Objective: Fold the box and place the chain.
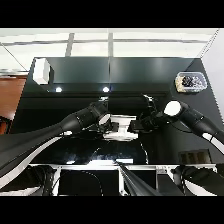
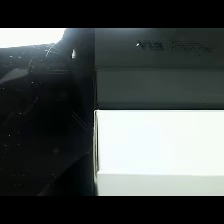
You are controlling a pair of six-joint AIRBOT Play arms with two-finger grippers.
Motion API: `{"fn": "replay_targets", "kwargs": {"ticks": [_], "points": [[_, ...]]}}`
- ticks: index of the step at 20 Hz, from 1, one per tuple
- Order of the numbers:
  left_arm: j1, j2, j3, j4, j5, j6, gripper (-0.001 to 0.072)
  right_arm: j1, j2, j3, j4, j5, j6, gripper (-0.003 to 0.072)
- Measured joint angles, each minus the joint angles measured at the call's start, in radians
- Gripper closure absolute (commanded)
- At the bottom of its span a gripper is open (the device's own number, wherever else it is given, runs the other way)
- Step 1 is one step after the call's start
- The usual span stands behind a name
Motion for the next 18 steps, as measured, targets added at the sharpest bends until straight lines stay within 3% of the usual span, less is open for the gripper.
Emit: {"fn": "replay_targets", "kwargs": {"ticks": [9,10,18], "points": [[0.000,0.000,0.000,0.000,0.001,0.001,0.0687,0.193,-0.011,0.080,-0.347,-0.021,0.391,0.0200],[0.000,0.000,0.000,0.000,0.000,0.001,0.0686,0.208,-0.015,0.083,-0.373,-0.016,0.422,0.0271],[0.000,0.000,0.000,0.000,0.000,0.001,0.0686,0.277,-0.042,0.095,-0.452,-0.005,0.586,0.0382]]}}
